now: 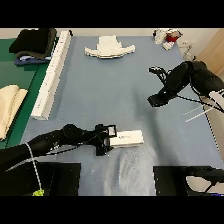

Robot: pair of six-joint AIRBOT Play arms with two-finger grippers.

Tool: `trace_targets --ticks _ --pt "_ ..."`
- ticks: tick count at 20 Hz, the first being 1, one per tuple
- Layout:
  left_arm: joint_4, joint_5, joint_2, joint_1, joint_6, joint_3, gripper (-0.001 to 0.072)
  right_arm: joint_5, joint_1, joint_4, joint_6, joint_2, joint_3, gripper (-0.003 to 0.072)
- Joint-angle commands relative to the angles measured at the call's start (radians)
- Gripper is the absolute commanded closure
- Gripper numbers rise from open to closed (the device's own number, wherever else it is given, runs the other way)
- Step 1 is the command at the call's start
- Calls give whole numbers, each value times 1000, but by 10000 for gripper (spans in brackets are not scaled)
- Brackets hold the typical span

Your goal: Fold the box.

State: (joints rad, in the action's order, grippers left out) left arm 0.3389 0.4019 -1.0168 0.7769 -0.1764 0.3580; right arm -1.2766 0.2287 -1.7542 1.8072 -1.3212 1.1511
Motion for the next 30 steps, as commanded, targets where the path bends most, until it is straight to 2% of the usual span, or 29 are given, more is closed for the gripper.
trace_targets --ticks 1,4,6,9,11,14,18,22,24,26,30 --pt "3 -134 68 -48 244 19 269 0 0 0 0 -1 1 679" --pt "3 -251 98 -198 332 50 270 0 0 0 0 -1 1 679" --pt "2 -256 69 -349 335 88 270 0 0 0 0 -1 1 679" --pt "2 -242 -60 -580 378 207 270 0 0 0 0 -1 1 679" --pt "3 -184 -174 -706 384 319 270 0 0 0 0 -1 1 679" --pt "47 -112 -337 -830 443 498 269 0 0 0 0 -1 1 679" --pt "280 -76 -533 -879 634 731 269 0 0 0 0 -1 1 679" --pt "624 63 -709 -878 984 973 269 0 0 0 0 -1 1 679" --pt "733 112 -770 -879 1107 1065 269 0 0 0 0 -1 1 679" --pt "786 139 -813 -878 1197 1141 269 0 0 0 0 -1 1 679" --pt "796 167 -856 -878 1217 1243 269 0 0 0 0 -1 1 679"
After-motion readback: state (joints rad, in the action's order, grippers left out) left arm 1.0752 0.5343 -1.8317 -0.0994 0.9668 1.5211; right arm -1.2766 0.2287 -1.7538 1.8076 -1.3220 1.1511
